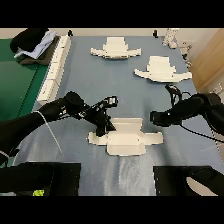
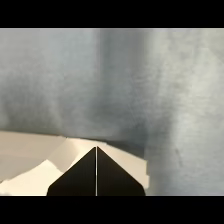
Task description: Fold the box.
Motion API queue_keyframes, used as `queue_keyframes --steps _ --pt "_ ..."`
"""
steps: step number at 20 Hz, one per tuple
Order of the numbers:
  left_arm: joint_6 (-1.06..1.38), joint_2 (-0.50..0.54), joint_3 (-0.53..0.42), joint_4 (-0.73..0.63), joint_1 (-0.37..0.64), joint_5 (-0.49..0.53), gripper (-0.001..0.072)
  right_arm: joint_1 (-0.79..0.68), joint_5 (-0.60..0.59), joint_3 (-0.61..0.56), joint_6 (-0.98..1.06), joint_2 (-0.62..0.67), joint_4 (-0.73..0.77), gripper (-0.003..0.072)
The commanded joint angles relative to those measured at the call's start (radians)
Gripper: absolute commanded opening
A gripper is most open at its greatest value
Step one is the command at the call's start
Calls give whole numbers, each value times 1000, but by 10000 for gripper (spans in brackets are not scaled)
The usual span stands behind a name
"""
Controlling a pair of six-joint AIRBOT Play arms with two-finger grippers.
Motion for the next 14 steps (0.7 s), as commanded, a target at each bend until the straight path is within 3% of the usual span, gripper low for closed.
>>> queue_keyframes --steps 1,7,14 --pt "0 -1 0 1 0 1 16 95 -48 -5 -43 60 17 2" --pt "0 -1 0 1 0 1 16 385 -18 -61 -50 179 -7 2" --pt "0 -1 0 0 0 1 16 628 24 -122 -68 196 -146 2"
